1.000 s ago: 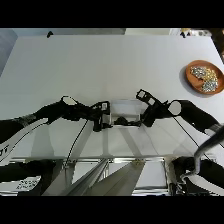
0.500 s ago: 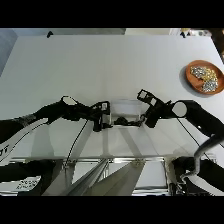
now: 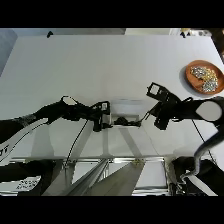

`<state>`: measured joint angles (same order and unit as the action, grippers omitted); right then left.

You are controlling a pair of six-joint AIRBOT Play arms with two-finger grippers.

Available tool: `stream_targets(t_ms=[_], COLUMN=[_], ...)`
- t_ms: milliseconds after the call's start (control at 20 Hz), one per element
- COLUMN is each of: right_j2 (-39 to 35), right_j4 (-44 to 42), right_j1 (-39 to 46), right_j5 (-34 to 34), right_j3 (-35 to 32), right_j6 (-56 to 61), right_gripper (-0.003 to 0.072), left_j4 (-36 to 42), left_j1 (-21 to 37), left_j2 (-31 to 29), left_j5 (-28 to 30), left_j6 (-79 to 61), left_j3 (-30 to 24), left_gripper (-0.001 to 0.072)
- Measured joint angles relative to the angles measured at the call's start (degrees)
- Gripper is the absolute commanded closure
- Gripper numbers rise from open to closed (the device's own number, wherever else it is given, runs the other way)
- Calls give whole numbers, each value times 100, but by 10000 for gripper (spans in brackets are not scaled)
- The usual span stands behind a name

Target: Fold the box and place the chain.

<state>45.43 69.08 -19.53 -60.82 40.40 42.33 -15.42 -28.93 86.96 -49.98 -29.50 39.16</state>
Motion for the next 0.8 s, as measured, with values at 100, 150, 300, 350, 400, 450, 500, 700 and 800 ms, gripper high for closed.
stream_targets(t_ms=[100,150,300,350,400,450,500,700,800], right_j2=[-74,-96,-129,-129,-122,-85,-22,544,922], right_j4=[-284,-468,-1202,-1443,-1624,-1788,-1895,-2131,-2175], right_j1=[-2,0,-2,-11,-42,-96,-170,-640,-835], right_j5=[-304,-396,-490,-461,-411,-341,-297,2,192], right_j3=[352,503,807,861,896,925,942,979,984], right_j6=[68,83,98,101,101,101,101,98,98], right_gripper=[669,668,668,668,668,668,668,668,667], left_j4=[0,0,0,0,0,-2,0,0,0], left_j1=[0,0,0,0,0,0,0,0,0], left_j2=[0,2,2,2,2,0,0,2,2], left_j5=[0,0,0,0,2,0,0,2,2], left_j6=[0,0,0,0,0,0,0,0,0], left_j3=[0,0,0,0,0,0,0,0,0], left_gripper=[502,502,502,502,502,502,502,502,502])
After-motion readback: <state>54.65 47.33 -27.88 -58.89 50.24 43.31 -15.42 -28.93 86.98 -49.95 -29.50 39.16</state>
